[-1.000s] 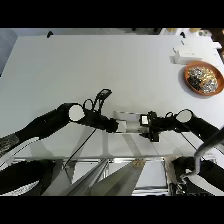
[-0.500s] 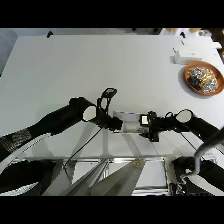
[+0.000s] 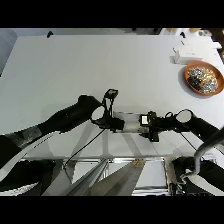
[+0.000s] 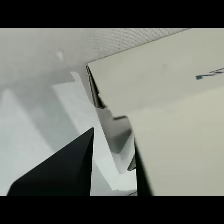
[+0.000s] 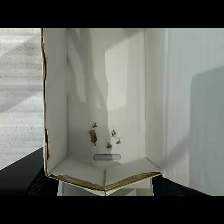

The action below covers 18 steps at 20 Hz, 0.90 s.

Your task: Fold the box and place the chain.

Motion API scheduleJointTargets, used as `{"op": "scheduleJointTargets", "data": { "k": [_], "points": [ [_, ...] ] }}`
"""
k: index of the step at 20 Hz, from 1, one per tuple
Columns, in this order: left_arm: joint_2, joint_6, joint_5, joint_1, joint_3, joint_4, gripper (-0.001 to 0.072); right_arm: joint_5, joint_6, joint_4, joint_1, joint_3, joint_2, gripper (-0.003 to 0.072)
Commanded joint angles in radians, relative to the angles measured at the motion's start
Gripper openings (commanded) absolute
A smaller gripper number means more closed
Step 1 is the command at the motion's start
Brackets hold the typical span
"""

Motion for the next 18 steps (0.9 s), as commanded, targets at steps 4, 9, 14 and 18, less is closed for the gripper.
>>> {"op": "scheduleJointTargets", "data": {
  "k": [4,9,14,18],
  "points": [
    [-0.098,-0.185,-0.056,-0.045,0.097,0.045,0.0272,0.001,0.0,0.0,0.0,0.0,0.001,0.0406],
    [-0.138,-0.324,-0.08,-0.061,0.098,0.082,0.0268,0.001,0.0,0.0,0.0,0.0,0.001,0.0406],
    [-0.187,-0.34,-0.151,-0.061,0.18,0.102,0.0197,0.001,0.0,0.0,0.0,0.0,0.001,0.0406],
    [-0.207,-0.386,-0.15,-0.071,0.186,0.097,0.0128,0.001,0.0,0.0,0.0,0.0,0.001,0.0406]
  ]
}}
